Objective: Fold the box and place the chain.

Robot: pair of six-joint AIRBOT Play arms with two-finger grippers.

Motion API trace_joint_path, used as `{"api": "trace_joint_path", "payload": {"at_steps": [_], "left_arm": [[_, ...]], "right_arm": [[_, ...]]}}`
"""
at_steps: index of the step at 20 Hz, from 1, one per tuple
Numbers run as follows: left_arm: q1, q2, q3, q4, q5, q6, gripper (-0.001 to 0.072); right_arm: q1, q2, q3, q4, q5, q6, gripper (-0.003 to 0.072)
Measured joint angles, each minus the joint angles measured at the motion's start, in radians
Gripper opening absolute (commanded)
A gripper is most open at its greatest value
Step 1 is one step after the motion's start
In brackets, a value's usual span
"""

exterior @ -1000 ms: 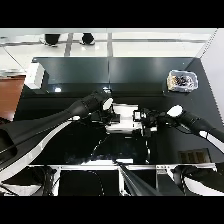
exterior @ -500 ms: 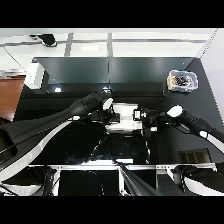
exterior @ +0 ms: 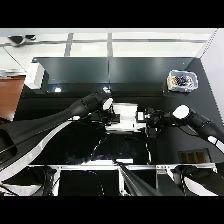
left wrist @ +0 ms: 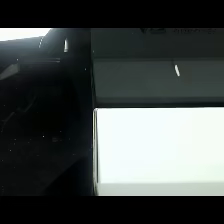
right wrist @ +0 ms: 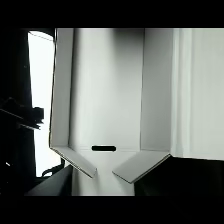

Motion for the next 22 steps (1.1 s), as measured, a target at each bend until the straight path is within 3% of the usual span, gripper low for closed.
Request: {"api": "trace_joint_path", "payload": {"at_steps": [3,4,5,16,22], "left_arm": [[0.0,0.0,0.0,-0.005,0.0,0.0,0.0024],[0.0,0.0,0.0,-0.006,0.0,0.0,0.0024],[0.0,0.0,0.0,-0.007,0.0,-0.001,0.0024],[0.0,0.0,0.0,-0.011,0.001,-0.001,0.0024],[0.0,0.0,0.0,-0.016,0.006,-0.003,0.0024]], "right_arm": [[0.01,0.005,0.0,0.019,0.006,0.002,0.0183],[0.018,0.005,0.0,0.029,0.006,0.003,0.0107],[0.028,0.004,0.0,0.041,0.006,0.003,0.0082],[0.096,-0.051,0.001,0.181,-0.08,0.013,0.0085],[0.052,0.039,0.003,0.053,-0.049,0.144,0.0086]]}}
